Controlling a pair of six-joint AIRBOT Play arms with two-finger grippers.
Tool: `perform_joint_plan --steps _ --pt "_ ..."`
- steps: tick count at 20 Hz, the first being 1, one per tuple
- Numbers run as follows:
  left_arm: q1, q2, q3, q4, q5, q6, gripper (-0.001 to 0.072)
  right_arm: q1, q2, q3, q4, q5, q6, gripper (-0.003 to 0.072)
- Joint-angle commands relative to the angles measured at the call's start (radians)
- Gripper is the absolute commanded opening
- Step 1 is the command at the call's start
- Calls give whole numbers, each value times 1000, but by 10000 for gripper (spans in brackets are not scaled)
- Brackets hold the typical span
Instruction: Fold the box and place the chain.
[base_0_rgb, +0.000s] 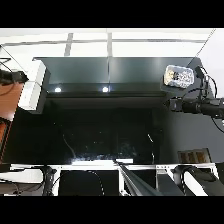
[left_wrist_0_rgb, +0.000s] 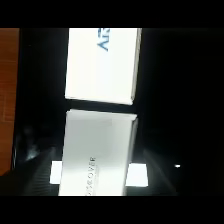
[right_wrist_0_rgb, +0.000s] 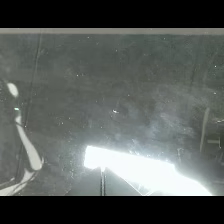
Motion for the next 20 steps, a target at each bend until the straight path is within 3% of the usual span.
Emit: perform_joint_plan --steps 1,3,5,9,11,13,17,20 --pt "-2 53 94 -90 -210 -145 33 7 0 0 1 -8 -1 15" --pt "-26 122 47 -249 -237 -92 23 27 1 0 -10 -27 -2 15" --pt "-90 231 -77 -329 -183 -39 22 57 1 -1 -39 -68 -2 15" --pt "-237 565 -491 -277 88 17 23 82 0 -2 -93 -71 -1 15" --pt "-244 740 -670 -242 145 19 24 82 0 -2 -93 -71 -1 15" --pt "-240 871 -783 -209 170 18 24 82 0 -2 -93 -71 -1 15" --pt "-241 1013 -875 -204 147 17 25 82 0 -2 -93 -71 -1 15" --pt "-241 1026 -877 -204 129 13 25 82 0 -2 -93 -71 -1 15"
